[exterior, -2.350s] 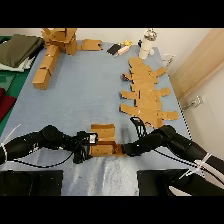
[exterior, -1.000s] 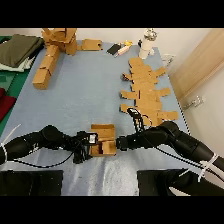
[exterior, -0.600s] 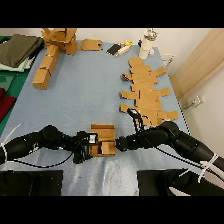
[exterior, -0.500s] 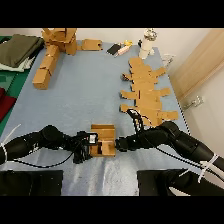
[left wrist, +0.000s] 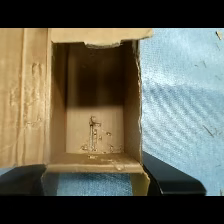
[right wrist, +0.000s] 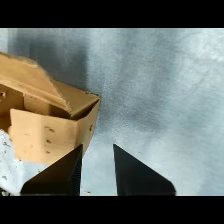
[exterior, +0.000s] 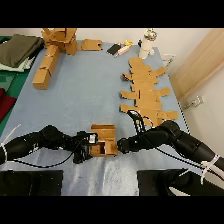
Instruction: Fold the box.
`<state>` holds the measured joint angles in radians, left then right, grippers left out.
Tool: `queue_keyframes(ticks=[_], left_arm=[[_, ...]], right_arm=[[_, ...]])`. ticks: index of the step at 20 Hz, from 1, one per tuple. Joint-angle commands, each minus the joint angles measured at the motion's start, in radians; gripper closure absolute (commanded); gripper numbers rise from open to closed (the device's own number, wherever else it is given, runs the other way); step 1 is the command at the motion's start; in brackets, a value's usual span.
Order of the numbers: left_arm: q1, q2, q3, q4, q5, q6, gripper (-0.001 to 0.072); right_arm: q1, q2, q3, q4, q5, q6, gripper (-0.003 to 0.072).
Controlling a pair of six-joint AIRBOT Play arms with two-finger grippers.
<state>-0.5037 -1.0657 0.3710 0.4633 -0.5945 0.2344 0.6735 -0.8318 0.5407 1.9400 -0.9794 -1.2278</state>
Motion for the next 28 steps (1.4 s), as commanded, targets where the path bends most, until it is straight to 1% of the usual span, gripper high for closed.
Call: queue_keyframes(ticks=[1, 3, 6, 7, 8, 10, 13, 17, 18, 22, 24, 25, 27, 28], left_arm=[[0.0, 0.0, 0.0, 0.001, 0.0, 0.0, 0.0149], [0.0, 0.0, 0.0, 0.001, 0.0, 0.0, 0.015], [0.0, 0.001, 0.0, 0.001, 0.0, 0.0, 0.0149], [0.0, 0.001, 0.0, 0.001, 0.0, 0.0, 0.0149], [0.0, 0.0, 0.0, 0.001, 0.0, 0.0, 0.015], [0.0, 0.001, 0.0, 0.001, 0.0, 0.0, 0.015], [0.0, 0.001, 0.0, 0.001, 0.0, 0.0, 0.0149], [0.0, 0.001, 0.0, 0.0, 0.0, 0.0, 0.0149], [0.0, 0.0, 0.0, 0.001, 0.0, 0.0, 0.015], [0.0, 0.0, 0.0, 0.001, 0.0, 0.0, 0.015], [0.0, 0.001, 0.0, 0.001, 0.0, 0.0, 0.0149], [0.0, 0.0, 0.0, 0.001, 0.0, 0.0, 0.015], [0.0, 0.0, 0.0, 0.0, 0.0, 0.0, 0.0149], [0.0, 0.0, 0.0, 0.001, 0.0, 0.0, 0.0149]], right_arm=[[0.001, 0.034, 0.017, -0.001, -0.018, 0.008, 0.0381], [0.001, 0.041, 0.018, 0.017, -0.023, 0.013, 0.0381], [0.002, 0.014, 0.016, 0.029, -0.017, 0.006, 0.0377], [0.002, 0.0, 0.016, 0.027, -0.012, 0.004, 0.0298], [0.002, -0.019, 0.017, 0.027, -0.007, 0.004, 0.024], [0.002, -0.049, 0.017, 0.031, -0.005, -0.008, 0.024], [0.004, -0.056, 0.024, 0.051, 0.0, -0.03, 0.024], [0.068, -0.087, 0.062, 0.042, -0.001, -0.001, 0.0241], [0.087, -0.107, 0.074, 0.03, -0.001, 0.016, 0.0243], [0.127, -0.184, 0.145, -0.102, -0.027, 0.162, 0.0244], [0.13, -0.216, 0.179, -0.105, -0.052, 0.193, 0.0244], [0.138, -0.231, 0.192, -0.112, -0.056, 0.207, 0.0253], [0.159, -0.255, 0.214, -0.147, -0.071, 0.24, 0.0305], [0.167, -0.264, 0.223, -0.15, -0.079, 0.259, 0.0305]])
